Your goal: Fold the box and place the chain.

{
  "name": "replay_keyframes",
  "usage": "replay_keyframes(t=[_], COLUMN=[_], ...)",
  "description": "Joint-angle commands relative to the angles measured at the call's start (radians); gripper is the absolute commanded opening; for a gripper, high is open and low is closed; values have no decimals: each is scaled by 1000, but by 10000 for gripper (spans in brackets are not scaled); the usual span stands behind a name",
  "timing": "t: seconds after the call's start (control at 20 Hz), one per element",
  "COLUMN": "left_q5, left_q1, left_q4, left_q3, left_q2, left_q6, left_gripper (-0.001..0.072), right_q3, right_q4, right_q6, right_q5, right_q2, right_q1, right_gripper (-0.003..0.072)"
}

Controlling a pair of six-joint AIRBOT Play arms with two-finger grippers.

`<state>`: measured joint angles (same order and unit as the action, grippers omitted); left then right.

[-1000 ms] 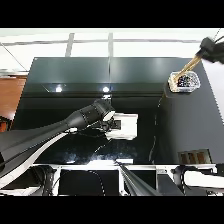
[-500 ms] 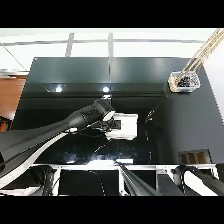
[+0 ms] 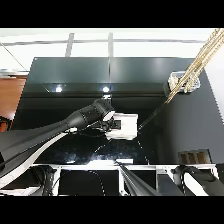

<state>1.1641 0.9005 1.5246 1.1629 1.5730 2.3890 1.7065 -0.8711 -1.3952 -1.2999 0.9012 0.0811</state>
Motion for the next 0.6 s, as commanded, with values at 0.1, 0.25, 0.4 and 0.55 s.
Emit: replay_keyframes(t=[0.1,0.25,0.4,0.55], left_q5=[0,1,1,1], left_q1=[-1,0,0,-1], left_q4=[0,0,0,0], left_q3=[0,0,0,0], left_q2=[0,0,0,0], left_q6=[0,0,0,0], left_gripper=[29,30,30,30], right_q3=[0,-1,-16,-60], right_q4=[-18,-18,-18,-18], right_q6=[1,1,1,2], right_q5=[-78,-110,-164,-194], right_q2=[-25,-25,-25,-25], right_q1=[-116,-169,-216,-252], right_gripper=[9,9,9,9])
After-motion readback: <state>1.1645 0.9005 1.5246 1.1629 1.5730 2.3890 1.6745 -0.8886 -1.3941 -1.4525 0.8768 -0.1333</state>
